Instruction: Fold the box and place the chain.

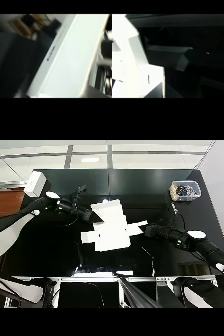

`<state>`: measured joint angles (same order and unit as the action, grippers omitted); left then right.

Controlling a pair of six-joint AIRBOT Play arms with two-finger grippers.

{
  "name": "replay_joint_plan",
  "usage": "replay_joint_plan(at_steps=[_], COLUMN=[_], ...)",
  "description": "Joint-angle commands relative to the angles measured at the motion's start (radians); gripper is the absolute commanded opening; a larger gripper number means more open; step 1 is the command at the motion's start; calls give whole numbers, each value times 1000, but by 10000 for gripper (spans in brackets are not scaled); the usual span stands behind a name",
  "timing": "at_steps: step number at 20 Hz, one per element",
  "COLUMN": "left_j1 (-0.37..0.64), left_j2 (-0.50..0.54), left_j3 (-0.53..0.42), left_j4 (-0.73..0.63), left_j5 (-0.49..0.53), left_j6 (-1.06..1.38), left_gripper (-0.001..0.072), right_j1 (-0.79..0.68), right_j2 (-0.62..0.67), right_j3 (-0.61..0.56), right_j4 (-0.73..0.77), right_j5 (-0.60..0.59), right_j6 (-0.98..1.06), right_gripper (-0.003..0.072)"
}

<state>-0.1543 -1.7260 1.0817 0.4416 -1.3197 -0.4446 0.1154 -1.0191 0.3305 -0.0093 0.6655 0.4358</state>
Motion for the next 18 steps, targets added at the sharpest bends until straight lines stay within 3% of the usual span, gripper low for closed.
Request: replay_joint_plan(at_steps=[1,2,4,5,18], left_j1=[-18,-29,-46,-53,-53], left_j2=[-60,-67,-71,-71,-82], left_j3=[57,66,82,90,107], left_j4=[140,164,188,190,132], left_j5=[-102,-100,-95,-94,-75], left_j6=[56,57,60,64,36], left_gripper=[452,391,385,342,331], right_j1=[1,1,1,1,1], right_j2=[1,1,1,1,1], right_j3=[0,0,0,0,0], right_j4=[1,1,1,1,-15], right_j5=[0,0,0,0,4], right_j6=[1,1,1,1,1], right_gripper=[12,12,12,12,13])
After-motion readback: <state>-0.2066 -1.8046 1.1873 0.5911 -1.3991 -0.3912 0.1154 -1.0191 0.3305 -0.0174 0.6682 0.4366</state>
